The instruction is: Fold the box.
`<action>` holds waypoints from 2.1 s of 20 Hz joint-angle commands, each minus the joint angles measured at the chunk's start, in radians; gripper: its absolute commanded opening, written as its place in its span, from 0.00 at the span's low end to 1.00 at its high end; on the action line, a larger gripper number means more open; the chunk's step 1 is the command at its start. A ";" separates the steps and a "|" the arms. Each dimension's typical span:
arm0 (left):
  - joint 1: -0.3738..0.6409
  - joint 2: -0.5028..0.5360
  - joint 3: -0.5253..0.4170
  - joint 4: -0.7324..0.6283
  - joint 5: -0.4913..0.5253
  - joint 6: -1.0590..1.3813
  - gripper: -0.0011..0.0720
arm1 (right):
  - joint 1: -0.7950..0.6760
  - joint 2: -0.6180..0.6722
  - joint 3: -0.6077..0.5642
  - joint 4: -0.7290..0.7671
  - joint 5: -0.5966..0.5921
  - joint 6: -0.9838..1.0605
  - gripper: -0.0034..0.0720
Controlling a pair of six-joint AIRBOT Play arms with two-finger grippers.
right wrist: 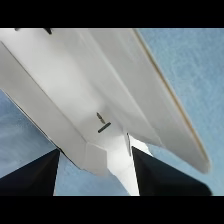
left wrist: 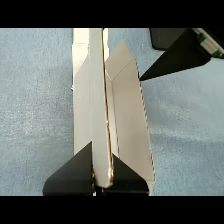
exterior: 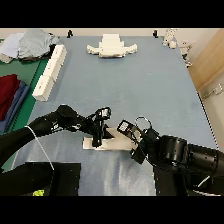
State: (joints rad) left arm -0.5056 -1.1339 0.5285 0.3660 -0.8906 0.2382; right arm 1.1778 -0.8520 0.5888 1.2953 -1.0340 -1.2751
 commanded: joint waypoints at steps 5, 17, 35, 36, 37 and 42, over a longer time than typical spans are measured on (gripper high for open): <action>0.000 0.000 0.000 -0.002 0.000 0.000 0.03 | -0.190 0.048 -0.055 0.190 0.134 -0.531 1.00; 0.000 0.000 0.000 -0.002 0.000 0.000 0.03 | -0.655 0.053 -0.213 0.975 0.170 -1.634 1.00; 0.000 0.000 0.000 -0.002 0.000 0.000 0.03 | -0.655 -0.064 -0.229 0.976 0.244 -1.722 1.00; 0.000 0.000 0.000 -0.002 0.000 0.000 0.03 | -0.655 -0.064 -0.229 0.975 0.244 -1.725 1.00; 0.000 0.000 0.000 -0.002 0.000 0.000 0.03 | -0.655 -0.064 -0.229 0.973 0.245 -1.725 0.98; 0.000 0.000 0.000 -0.002 0.000 0.000 0.03 | -0.655 -0.085 -0.229 0.972 0.252 -1.725 0.92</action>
State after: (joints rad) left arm -0.5056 -1.1339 0.5285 0.3637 -0.8906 0.2379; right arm 0.5232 -0.9253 0.3607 2.2669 -0.7849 -2.9944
